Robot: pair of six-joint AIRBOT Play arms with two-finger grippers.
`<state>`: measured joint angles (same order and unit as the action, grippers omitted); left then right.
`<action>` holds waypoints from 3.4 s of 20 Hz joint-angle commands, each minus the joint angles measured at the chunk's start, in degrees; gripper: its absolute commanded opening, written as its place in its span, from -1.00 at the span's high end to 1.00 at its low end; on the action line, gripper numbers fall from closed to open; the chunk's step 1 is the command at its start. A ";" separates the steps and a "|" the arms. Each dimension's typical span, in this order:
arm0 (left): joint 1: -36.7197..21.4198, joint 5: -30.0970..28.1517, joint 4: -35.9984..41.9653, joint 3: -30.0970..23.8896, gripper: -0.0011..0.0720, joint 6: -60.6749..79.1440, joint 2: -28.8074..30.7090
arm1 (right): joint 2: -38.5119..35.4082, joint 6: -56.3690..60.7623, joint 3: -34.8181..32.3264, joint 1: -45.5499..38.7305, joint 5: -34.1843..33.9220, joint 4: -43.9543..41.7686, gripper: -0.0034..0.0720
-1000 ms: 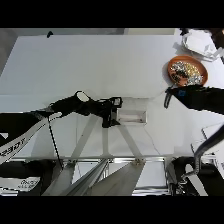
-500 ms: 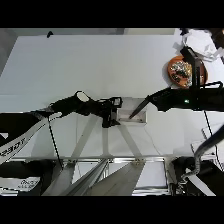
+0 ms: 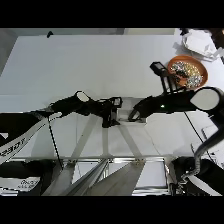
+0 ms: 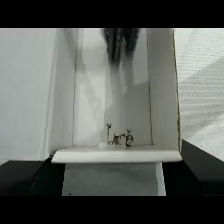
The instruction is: Fold the box and place the chain.
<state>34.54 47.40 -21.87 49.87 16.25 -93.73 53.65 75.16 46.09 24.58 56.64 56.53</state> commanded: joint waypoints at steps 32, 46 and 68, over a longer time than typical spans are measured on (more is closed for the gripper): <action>-0.04 0.00 0.00 0.00 0.40 0.02 -0.02 | -1.77 15.58 1.95 -16.15 6.21 32.20 -0.07; -0.04 -0.04 0.00 0.00 0.40 0.02 -0.02 | 26.69 36.04 1.88 -24.11 -28.74 40.94 -0.45; -0.04 -0.02 0.00 0.00 0.40 0.02 -0.02 | -3.15 24.33 1.88 -15.47 -19.58 43.43 0.88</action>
<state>34.54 47.37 -21.85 49.87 16.27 -93.73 59.72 102.08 47.90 6.72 32.34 100.05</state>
